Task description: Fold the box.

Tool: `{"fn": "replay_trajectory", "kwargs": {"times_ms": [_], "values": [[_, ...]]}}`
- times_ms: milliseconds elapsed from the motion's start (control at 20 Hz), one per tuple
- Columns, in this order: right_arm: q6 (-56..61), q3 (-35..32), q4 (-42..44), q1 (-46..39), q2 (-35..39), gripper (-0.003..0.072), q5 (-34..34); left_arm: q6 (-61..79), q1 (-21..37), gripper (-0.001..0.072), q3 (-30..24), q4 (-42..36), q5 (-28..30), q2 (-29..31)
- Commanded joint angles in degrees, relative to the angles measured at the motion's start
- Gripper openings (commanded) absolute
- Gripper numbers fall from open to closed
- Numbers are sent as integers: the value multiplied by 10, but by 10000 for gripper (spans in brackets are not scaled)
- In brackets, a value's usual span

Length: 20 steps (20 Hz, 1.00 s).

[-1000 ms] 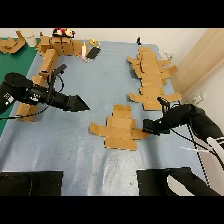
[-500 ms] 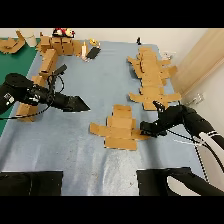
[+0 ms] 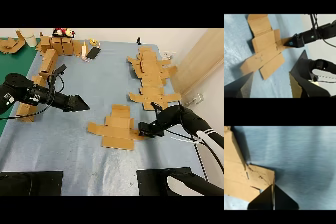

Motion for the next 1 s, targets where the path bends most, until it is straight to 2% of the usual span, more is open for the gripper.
{"fn": "replay_trajectory", "kwargs": {"times_ms": [0, 150, 350, 500, 700, 950], "values": [[-52, 1, 56, 28, 0, 4, 3, 0, 0, 693, 0, 0, -7, 0], [-71, 1, 79, 65, 8, 3, 12, 5, 1, 692, 0, 0, -18, 0], [-94, 0, 115, 98, 67, 3, 22, 19, 6, 693, -1, 6, -17, 0], [-137, -4, 126, 131, 105, 2, 59, 33, 24, 693, -9, 18, -2, -7], [-191, -24, 123, 178, 122, 2, 92, 38, 66, 693, -19, 22, -5, -56], [-200, -24, 119, 224, 121, 2, 103, 84, 76, 694, -20, 3, -7, -144]]}}
